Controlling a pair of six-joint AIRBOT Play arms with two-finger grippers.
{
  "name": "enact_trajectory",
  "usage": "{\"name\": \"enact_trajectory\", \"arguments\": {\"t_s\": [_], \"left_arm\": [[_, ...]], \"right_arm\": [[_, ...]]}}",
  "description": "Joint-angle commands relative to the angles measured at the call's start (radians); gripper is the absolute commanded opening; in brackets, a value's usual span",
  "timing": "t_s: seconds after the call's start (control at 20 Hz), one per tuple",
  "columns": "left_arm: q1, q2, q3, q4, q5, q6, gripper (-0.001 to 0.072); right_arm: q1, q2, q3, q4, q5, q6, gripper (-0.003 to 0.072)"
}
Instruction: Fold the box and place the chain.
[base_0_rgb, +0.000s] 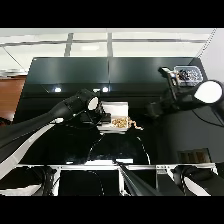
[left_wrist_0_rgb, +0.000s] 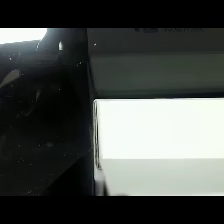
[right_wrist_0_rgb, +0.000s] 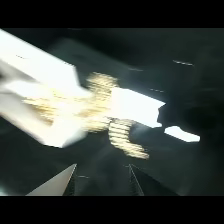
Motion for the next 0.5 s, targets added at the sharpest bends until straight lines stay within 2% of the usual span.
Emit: {"name": "enact_trajectory", "arguments": {"t_s": [0.0, 0.05, 0.15, 0.25, 0.35, 0.45], "left_arm": [[0.001, 0.001, 0.001, 0.0, 0.0, 0.0, 0.0029], [0.001, 0.001, 0.001, 0.0, 0.0, 0.0, 0.0029], [0.001, 0.001, 0.001, 0.0, 0.0, 0.0, 0.0029], [0.001, 0.001, 0.001, 0.0, 0.0, 0.0, 0.0028], [0.001, 0.001, 0.001, 0.0, 0.0, 0.0, 0.0029], [0.001, 0.001, 0.001, 0.0, 0.0, 0.0, 0.0028]], "right_arm": [[-0.082, 0.077, -0.175, -0.101, -0.158, -0.185, 0.0425], [-0.078, 0.071, -0.232, -0.052, -0.243, -0.257, 0.0712], [-0.04, 0.05, -0.319, 0.051, -0.4, -0.447, 0.072], [0.033, 0.013, -0.361, 0.079, -0.513, -0.652, 0.072], [0.117, -0.034, -0.364, 0.084, -0.547, -0.962, 0.072], [0.138, -0.103, -0.362, 0.273, -0.558, -1.21, 0.0716]]}}
